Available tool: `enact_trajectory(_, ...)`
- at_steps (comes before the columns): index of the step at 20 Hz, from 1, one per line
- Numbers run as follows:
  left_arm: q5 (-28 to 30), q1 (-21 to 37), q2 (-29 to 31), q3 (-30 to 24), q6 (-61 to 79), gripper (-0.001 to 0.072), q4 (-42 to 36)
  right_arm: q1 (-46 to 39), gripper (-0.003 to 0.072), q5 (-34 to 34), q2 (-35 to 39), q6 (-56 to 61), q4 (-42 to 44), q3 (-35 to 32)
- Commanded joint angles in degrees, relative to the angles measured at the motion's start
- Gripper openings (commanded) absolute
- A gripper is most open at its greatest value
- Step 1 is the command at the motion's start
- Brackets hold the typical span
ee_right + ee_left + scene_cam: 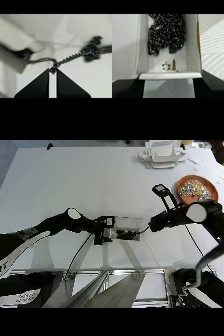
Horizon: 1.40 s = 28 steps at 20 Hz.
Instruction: Fold the box and place the chain.
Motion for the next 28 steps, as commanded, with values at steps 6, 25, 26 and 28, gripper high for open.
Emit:
enact_trajectory(6,0.02,0.0,0.0,0.02,0.0,0.025,0.0,0.07,0.0015,3.65,6.84,-25.75,38.14,0.07)
enact_trajectory(25,0.02,0.0,0.0,0.02,0.0,0.025,0.0,13.22,0.0106,-13.51,-6.4,-13.86,24.41,0.04)
enact_trajectory(26,0.02,0.0,0.0,0.02,0.0,0.025,0.0,13.16,0.0132,-13.51,-6.27,-13.22,23.58,0.09)
enact_trajectory(28,0.02,0.0,0.0,0.02,0.0,0.025,0.0,11.76,0.0133,-13.05,-5.29,-12.2,23.5,0.13)
